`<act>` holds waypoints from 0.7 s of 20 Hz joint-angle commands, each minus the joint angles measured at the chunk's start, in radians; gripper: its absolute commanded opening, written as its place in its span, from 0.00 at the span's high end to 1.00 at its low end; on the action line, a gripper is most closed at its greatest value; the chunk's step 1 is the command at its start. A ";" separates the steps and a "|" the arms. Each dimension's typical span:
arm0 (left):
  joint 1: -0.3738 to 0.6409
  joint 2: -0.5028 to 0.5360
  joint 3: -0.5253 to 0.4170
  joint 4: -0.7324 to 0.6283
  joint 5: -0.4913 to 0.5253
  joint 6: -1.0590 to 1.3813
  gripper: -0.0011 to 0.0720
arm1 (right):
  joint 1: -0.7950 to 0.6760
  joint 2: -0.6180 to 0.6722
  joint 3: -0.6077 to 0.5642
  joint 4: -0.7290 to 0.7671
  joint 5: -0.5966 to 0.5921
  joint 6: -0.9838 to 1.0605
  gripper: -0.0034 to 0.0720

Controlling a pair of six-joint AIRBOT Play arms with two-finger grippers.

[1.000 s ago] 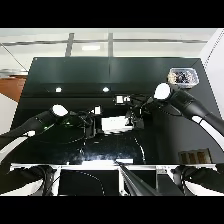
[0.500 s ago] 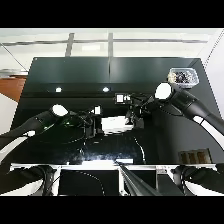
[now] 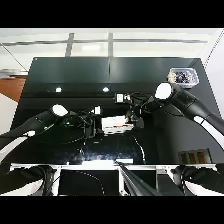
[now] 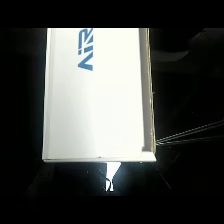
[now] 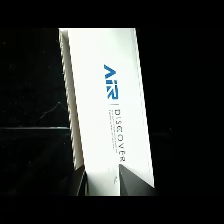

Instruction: Fold the box and place the chain.

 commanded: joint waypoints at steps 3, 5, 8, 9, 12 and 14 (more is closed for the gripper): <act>0.000 0.000 0.000 0.000 0.000 0.000 0.35 | 0.001 0.000 0.000 -0.004 0.000 0.003 0.61; 0.000 0.000 0.000 0.000 0.000 0.000 0.35 | 0.000 0.000 0.000 -0.004 0.000 0.005 0.61; 0.000 0.000 0.000 0.000 0.000 0.000 0.35 | 0.001 0.000 0.000 -0.004 0.000 0.005 0.61; 0.000 0.000 0.000 0.000 0.000 0.000 0.35 | 0.001 -0.001 0.000 -0.004 0.000 0.005 0.61; 0.000 0.000 0.000 0.000 0.000 0.000 0.35 | 0.001 -0.010 -0.006 -0.004 -0.001 0.005 0.61; 0.000 0.000 0.000 0.000 0.000 0.000 0.35 | 0.001 -0.014 -0.011 -0.003 -0.001 0.005 0.61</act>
